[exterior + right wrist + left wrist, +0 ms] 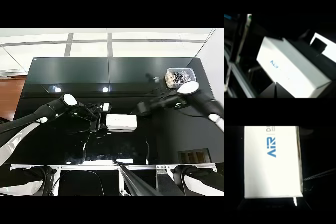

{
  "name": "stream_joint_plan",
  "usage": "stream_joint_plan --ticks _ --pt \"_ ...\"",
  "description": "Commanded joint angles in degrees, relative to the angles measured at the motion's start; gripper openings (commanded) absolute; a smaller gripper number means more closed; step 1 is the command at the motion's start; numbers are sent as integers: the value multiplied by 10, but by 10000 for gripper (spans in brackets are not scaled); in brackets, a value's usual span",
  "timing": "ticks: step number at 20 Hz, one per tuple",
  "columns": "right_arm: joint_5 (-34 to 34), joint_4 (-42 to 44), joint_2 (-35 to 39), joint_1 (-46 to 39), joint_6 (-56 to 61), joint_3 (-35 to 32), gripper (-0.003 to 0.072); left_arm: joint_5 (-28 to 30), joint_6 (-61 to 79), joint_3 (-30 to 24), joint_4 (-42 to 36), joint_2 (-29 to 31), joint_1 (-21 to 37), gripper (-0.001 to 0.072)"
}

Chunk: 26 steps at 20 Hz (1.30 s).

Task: Fold the box and place the chain.

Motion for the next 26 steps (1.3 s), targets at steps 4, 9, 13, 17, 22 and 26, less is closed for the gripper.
stream_joint_plan --ticks 4,9,13,17,22,26 --pt "26 -23 57 -154 7 13 13 9 -52 0 0 6 35 504" --pt "26 -22 57 -174 7 13 13 12 -73 0 5 56 60 714" --pt "20 -23 57 -174 6 13 13 8 -163 2 6 119 78 707" --pt "14 -23 57 -174 6 13 13 -40 -237 41 7 95 66 707" --pt "13 -22 57 -173 6 13 13 -22 -243 105 -1 29 22 706" --pt "13 -23 57 -173 6 13 13 -22 -243 115 0 -19 -2 706"
